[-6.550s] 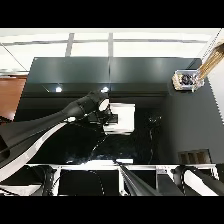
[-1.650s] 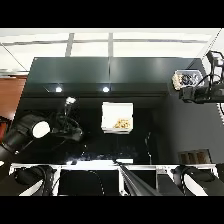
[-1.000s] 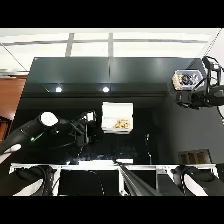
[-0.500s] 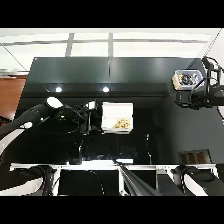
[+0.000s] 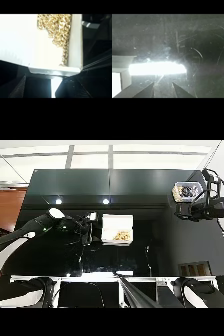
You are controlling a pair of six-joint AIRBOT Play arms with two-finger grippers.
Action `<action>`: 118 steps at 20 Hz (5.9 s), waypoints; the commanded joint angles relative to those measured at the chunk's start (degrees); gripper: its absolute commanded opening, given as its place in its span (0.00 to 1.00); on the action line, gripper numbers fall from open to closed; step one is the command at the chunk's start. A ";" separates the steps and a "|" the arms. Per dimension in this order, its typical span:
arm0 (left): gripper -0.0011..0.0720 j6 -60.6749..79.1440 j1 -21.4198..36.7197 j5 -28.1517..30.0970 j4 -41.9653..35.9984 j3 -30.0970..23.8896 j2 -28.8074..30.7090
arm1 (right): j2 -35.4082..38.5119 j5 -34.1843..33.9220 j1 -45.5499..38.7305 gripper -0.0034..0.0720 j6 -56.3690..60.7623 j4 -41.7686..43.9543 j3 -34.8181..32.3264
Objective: Fold the box and place the chain.
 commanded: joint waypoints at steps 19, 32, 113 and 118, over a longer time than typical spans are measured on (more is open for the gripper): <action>0.65 -0.02 -4.68 2.14 -0.68 0.11 -0.09 | -1.18 -14.51 8.15 0.40 -2.80 7.02 -7.23; 0.65 -0.02 -4.68 1.88 -0.70 0.11 -0.09 | -16.72 -29.77 20.39 0.99 -41.77 26.80 -6.01; 0.65 -0.02 -4.68 1.88 -0.94 0.11 -0.09 | -19.58 -11.63 26.01 0.55 -72.59 24.65 -5.75; 0.65 -0.02 -4.68 1.86 -0.94 0.11 -0.09 | -19.28 -11.45 25.99 0.55 -69.48 24.39 -5.57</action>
